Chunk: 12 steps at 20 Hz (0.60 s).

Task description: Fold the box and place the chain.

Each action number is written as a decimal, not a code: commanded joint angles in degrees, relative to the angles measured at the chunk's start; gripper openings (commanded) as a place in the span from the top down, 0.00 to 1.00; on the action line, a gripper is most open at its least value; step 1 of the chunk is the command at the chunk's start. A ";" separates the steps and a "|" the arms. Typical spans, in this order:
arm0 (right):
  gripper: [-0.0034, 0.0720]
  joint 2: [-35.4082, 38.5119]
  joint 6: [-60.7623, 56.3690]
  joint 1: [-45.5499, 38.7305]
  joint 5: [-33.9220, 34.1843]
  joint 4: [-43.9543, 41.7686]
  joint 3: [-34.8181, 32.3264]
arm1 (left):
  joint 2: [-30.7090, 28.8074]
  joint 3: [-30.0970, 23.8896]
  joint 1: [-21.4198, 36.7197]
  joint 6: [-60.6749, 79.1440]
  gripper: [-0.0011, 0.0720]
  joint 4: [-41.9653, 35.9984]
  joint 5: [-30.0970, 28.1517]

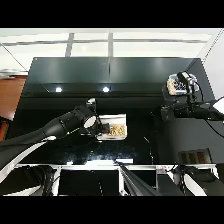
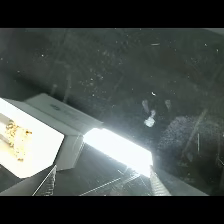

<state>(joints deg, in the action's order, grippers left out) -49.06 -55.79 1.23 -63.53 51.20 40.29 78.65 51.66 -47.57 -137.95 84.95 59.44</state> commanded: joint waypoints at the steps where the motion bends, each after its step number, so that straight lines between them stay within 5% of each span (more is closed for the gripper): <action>1: 0.02 -0.02 -0.04 -0.02 -0.17 -0.17 0.00 | -0.02 1.09 0.09 0.04 0.38 0.81 2.32; 2: 0.03 -0.02 -0.02 -0.02 -0.39 -0.15 0.00 | -0.04 2.12 0.09 0.85 0.22 1.95 4.00; 3: 0.02 -0.02 -0.02 -0.02 -0.52 -0.15 0.00 | -0.17 3.21 0.09 2.86 0.19 2.64 5.51; 7: 0.02 -0.02 0.04 -0.04 -0.55 0.11 0.00 | -3.63 6.45 0.11 9.88 0.19 6.36 11.58; 12: 0.02 -0.02 0.07 -0.04 -0.52 1.60 0.00 | -15.28 5.38 0.94 31.36 0.19 7.39 17.64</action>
<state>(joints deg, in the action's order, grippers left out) -49.06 -55.77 1.23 -64.03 52.03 40.29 69.17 57.36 -47.07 -119.96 91.31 73.08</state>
